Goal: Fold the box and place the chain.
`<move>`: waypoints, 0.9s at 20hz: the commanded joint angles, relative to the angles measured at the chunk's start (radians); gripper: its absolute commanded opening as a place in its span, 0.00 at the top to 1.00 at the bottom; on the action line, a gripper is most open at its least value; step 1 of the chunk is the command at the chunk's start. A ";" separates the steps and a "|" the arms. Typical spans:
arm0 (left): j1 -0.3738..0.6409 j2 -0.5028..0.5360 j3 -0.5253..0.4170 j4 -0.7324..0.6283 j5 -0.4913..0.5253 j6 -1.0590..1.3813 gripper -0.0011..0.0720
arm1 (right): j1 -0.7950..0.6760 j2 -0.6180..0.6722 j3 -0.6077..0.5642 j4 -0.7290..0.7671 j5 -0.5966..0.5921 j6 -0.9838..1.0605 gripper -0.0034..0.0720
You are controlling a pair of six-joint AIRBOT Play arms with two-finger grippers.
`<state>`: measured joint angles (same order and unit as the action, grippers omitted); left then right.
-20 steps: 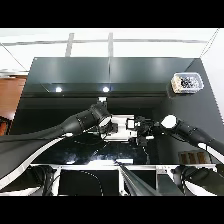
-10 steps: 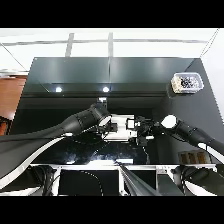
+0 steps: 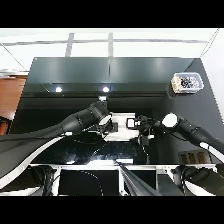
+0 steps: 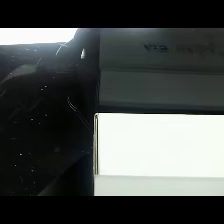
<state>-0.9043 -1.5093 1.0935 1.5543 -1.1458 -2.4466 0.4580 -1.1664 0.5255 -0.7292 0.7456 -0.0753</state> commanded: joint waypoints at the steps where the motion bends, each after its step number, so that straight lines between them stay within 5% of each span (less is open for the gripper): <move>1: 0.012 0.001 0.006 0.007 -0.019 0.016 0.95 | -0.011 0.071 0.019 -0.121 0.069 0.017 0.07; 8: 0.014 -0.001 0.005 0.008 -0.012 0.039 0.95 | -0.022 0.104 0.008 -0.108 0.063 0.036 0.07; 10: 0.014 -0.001 0.005 0.008 -0.011 0.038 0.95 | -0.021 0.103 0.006 -0.092 0.058 0.019 0.33; 11: 0.014 -0.001 0.005 0.008 -0.011 0.038 0.95 | -0.021 0.103 0.006 -0.090 0.058 0.019 0.33; 13: 0.014 -0.001 0.005 0.008 -0.011 0.038 0.95 | -0.021 0.102 0.003 -0.084 0.058 0.019 0.63; 18: 0.011 -0.001 0.005 0.008 -0.007 0.038 0.95 | -0.019 0.061 -0.016 0.096 0.011 0.019 0.63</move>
<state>-0.8921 -1.5093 1.0981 1.5627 -1.1572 -2.4100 0.4370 -1.0809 0.5175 -0.7383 0.7959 -0.0551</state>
